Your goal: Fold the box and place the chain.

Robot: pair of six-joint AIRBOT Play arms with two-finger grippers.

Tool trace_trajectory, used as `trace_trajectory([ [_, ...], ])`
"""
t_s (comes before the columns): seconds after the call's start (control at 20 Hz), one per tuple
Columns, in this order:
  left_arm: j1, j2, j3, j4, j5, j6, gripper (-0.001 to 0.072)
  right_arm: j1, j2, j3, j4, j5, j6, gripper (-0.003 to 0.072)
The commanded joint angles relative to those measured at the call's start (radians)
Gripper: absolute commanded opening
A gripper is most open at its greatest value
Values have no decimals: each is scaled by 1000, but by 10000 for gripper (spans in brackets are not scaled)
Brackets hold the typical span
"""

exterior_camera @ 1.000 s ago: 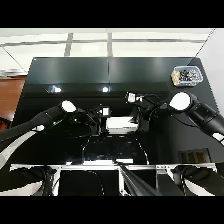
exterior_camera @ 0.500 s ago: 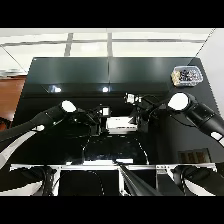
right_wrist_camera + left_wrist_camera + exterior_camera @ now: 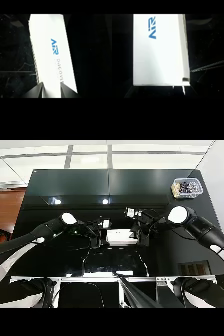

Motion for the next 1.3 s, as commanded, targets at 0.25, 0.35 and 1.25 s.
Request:
trace_trajectory([
  [0.25, 0, 0, 0, -1, 3, -1, 508, 0, 0, -1, 2, -12, 0, 87],
  [0.35, 0, 0, 0, -1, 3, -1, 507, 0, 0, -1, 2, -8, 0, 88],
  [1.25, 0, 0, 0, 0, 3, -1, 508, 1, 0, -6, -2, 8, 0, 205],
])
